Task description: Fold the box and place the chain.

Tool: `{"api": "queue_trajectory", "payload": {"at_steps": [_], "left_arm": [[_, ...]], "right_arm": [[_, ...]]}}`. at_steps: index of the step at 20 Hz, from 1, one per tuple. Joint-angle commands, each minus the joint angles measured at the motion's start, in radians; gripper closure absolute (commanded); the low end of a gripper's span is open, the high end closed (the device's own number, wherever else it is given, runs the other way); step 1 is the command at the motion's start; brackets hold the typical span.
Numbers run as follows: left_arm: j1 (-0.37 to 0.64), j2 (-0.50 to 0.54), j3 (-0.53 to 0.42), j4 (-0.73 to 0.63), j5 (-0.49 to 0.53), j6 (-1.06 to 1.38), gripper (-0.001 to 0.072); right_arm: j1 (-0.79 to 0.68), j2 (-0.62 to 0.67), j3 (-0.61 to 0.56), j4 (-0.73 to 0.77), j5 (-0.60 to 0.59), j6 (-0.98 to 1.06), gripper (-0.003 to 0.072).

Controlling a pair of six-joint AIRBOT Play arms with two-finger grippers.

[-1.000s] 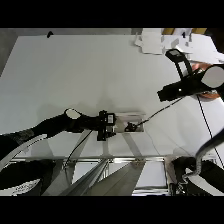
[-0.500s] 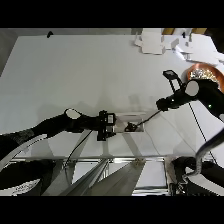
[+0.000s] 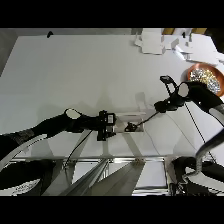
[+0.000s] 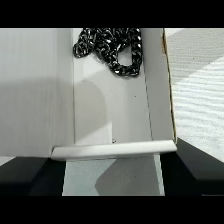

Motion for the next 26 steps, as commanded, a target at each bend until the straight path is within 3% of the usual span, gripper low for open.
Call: {"api": "queue_trajectory", "payload": {"at_steps": [1,2,5,7,9,12,19,22,26], "left_arm": [[0.000,0.000,0.000,0.000,0.000,0.000,0.0575],[0.000,0.000,0.000,0.000,0.000,0.000,0.0575],[0.000,0.000,0.000,0.000,0.000,0.000,0.0575],[0.000,0.000,0.000,0.000,0.000,0.000,0.0575],[0.000,0.000,0.000,0.000,0.000,0.000,0.0575],[0.000,0.000,0.000,0.000,0.000,0.000,0.0575],[0.000,0.000,0.000,0.000,0.000,0.000,0.0575],[0.000,0.000,0.000,0.000,0.000,0.000,0.0575],[0.000,0.000,0.000,0.000,0.000,0.000,0.0575]], "right_arm": [[-0.001,-0.023,0.000,-0.005,-0.010,0.003,0.0398],[-0.001,-0.031,0.000,-0.005,-0.010,0.007,0.0403],[-0.001,-0.039,0.000,-0.003,-0.010,0.006,0.0515],[-0.001,-0.039,-0.001,-0.003,-0.001,0.006,0.0536],[0.007,-0.029,0.000,-0.004,0.022,-0.002,0.0669],[0.036,0.063,-0.001,-0.004,0.047,-0.003,0.0669],[0.136,0.454,-0.001,0.014,0.249,-0.005,0.0669],[0.193,0.582,-0.001,0.082,0.309,-0.006,0.0669],[0.255,0.676,-0.001,0.241,0.306,-0.006,0.0669]]}}
